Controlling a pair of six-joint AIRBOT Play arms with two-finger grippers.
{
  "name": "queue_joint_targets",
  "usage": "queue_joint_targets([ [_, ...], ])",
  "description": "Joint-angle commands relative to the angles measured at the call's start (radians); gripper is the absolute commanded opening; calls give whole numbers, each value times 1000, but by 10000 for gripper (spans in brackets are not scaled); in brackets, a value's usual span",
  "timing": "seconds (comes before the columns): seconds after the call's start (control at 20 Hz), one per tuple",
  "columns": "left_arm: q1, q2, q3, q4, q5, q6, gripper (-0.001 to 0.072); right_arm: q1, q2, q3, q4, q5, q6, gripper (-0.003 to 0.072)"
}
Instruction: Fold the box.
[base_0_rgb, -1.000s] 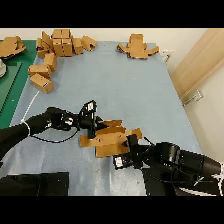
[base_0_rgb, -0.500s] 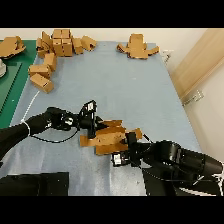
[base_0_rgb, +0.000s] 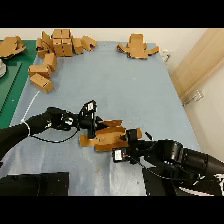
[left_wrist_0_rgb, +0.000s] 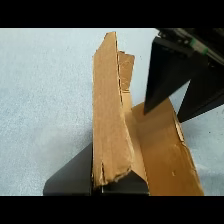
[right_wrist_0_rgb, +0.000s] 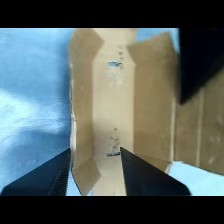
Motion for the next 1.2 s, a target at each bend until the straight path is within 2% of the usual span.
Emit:
queue_joint_targets([
  [0.0,0,0,0,0,0,0,15,-32,2,1,-24,55,37,582],
  [0.15,0,0,0,0,0,0,15,-74,2,1,35,72,44,582],
  [0.4,0,0,0,0,0,0,15,-159,19,1,249,72,23,582],
  [0.6,0,0,0,0,0,0,14,-238,66,0,367,42,-150,582],
  [0.8,0,0,0,0,0,0,15,-331,51,1,543,27,-402,582],
  [0.95,0,0,0,0,0,0,14,-392,30,1,680,-20,-560,582],
  [1.05,0,0,0,0,0,0,14,-401,34,1,696,-70,-579,582],
  [1.15,0,0,0,0,0,0,15,-389,60,1,680,-189,-594,583],
])
